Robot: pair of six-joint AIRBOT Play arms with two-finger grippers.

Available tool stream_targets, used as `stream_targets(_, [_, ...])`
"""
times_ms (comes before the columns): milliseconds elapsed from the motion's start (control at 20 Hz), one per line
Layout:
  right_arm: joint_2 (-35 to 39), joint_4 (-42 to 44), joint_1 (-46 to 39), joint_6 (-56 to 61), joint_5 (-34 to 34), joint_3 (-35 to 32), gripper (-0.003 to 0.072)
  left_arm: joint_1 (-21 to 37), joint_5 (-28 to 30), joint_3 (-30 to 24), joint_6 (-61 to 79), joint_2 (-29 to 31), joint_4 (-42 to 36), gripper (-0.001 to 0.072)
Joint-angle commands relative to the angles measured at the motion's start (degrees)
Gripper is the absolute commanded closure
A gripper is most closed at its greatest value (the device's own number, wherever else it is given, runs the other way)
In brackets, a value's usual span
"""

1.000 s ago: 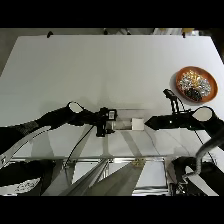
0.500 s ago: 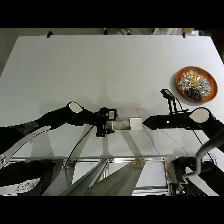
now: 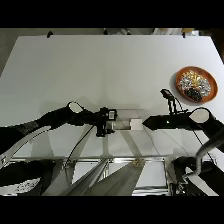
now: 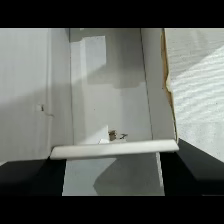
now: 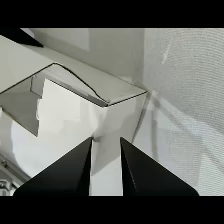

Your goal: Fold the box and place the chain.

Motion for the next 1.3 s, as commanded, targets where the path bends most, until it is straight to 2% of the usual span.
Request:
stream_targets(0, [0.0, -0.1, 1.1, 1.6, -0.5, 0.0, 0.0426, 0.0, 0.0, 0.0, 0.0, 0.0, 0.0, 0.0318])
stream_targets(100, [0.0, -0.2, 3.6, 3.3, -3.0, 0.0, 0.0374, 0.0, 0.0, 0.0, 0.0, 0.0, 0.0, 0.0318])
stream_targets(250, [-0.1, -1.9, 7.4, 8.6, -7.3, 0.8, 0.0369, 0.0, 0.0, 0.0, 0.0, 0.0, 0.0, 0.0318])
stream_targets(350, [-1.1, -7.4, 9.9, 15.7, -9.1, 2.7, 0.0373, 0.0, 0.0, 0.0, 0.0, 0.0, 0.0, 0.0318])
stream_targets(600, [-5.2, -24.5, 16.7, 36.5, -7.1, 7.5, 0.0374, 0.0, 0.0, 0.0, 0.0, 0.0, 0.0, 0.0318])
stream_targets(1000, [-13.4, -35.4, 26.9, 48.7, -2.3, 16.7, 0.0374, 0.0, 0.0, 0.0, 0.0, 0.0, 0.0, 0.0318])
stream_targets(1250, [-17.9, -38.9, 30.9, 56.1, -1.4, 17.6, 0.0373, 0.0, 0.0, 0.0, 0.0, 0.0, 0.0, 0.0318])
